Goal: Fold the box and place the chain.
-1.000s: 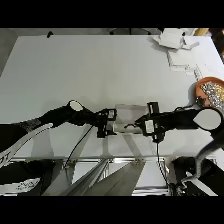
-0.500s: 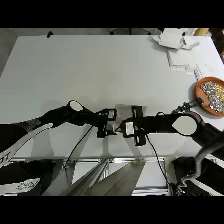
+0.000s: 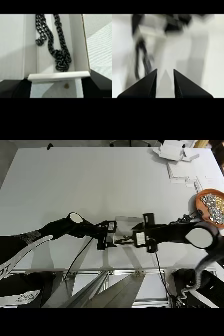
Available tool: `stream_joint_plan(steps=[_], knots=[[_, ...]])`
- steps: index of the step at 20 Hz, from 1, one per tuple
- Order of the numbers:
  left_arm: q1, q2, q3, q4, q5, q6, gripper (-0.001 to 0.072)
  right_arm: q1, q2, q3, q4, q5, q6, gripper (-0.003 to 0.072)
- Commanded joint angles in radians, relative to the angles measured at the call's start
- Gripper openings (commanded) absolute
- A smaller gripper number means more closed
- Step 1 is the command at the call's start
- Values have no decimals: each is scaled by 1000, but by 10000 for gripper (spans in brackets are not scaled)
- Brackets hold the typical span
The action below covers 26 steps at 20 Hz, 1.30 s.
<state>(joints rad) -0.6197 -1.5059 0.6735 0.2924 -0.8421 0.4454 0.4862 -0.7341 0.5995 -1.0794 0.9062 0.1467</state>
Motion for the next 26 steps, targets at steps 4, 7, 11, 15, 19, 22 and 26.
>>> stream_joint_plan(steps=[4,7,11,15,19,22,26], knots=[[1,0,0,0,0,0,150,-402,-20,-8,-157,160,-190,225],[1,0,0,0,0,0,150,-471,-137,-10,-209,139,-235,225],[1,0,0,0,0,0,150,-474,-290,-10,-251,91,-269,223],[1,0,0,0,0,0,150,-474,-374,-10,-252,50,-314,222],[1,0,0,0,0,0,150,-474,-396,-10,-252,35,-366,220],[1,0,0,0,0,0,150,-474,-417,-10,-252,41,-365,183],[1,0,0,0,0,0,150,-474,-448,-12,-252,52,-365,153]])
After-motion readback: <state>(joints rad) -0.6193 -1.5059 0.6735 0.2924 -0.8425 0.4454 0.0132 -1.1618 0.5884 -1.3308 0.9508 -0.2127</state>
